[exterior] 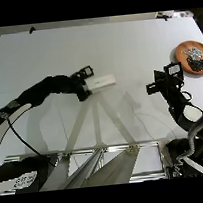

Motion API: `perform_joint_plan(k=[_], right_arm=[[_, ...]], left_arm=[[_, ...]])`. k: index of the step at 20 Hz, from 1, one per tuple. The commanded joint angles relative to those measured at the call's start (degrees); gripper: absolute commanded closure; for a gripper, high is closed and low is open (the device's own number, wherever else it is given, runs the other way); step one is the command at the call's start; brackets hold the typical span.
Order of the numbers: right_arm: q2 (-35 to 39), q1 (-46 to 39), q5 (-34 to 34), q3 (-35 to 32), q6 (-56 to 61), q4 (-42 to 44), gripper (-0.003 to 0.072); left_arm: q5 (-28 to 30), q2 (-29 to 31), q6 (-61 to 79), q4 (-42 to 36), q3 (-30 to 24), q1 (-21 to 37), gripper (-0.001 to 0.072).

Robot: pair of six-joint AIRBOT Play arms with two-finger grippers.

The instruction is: Fold the box and place the chain.

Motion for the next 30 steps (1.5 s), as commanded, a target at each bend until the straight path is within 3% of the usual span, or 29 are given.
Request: perform_joint_plan(k=[1,5,10,14,21,22,23,24,30], right_arm=[[0.0,0.0,0.1,0.0,-0.1,1.1,0.0672],[-0.1,0.0,0.1,0.0,-0.1,1.1,0.0672],[-2.1,0.0,0.2,0.0,-0.1,1.1,0.0672],[-3.3,0.0,0.7,0.1,-0.1,1.1,0.0672],[-3.3,0.0,1.6,0.1,-0.1,1.1,0.0672],[-3.3,0.0,1.6,0.1,-0.1,1.1,0.0672],[-3.3,0.0,1.6,0.1,-0.1,1.1,0.0672],[-3.3,0.0,1.6,0.1,-0.1,1.1,0.0672],[-3.3,0.0,1.7,0.1,-0.1,1.1,0.0672]], left_arm=[[-11.1,0.7,-8.6,-0.1,0.0,8.9,0.0554],[-15.1,0.6,-12.2,0.2,0.0,23.5,0.0554],[-12.0,0.3,-12.2,2.3,0.0,40.9,0.0553],[-6.5,-0.9,-13.6,11.7,0.0,49.2,0.0553],[0.4,-5.2,-26.4,20.4,0.0,59.5,0.055],[1.5,-5.5,-26.3,20.7,0.0,60.1,0.0472],[2.1,-5.6,-26.3,20.7,0.0,60.3,0.0194],[2.6,-5.4,-26.4,20.7,0.0,60.3,0.0005],[2.4,3.8,-25.0,18.9,0.0,60.2,0.0005]])
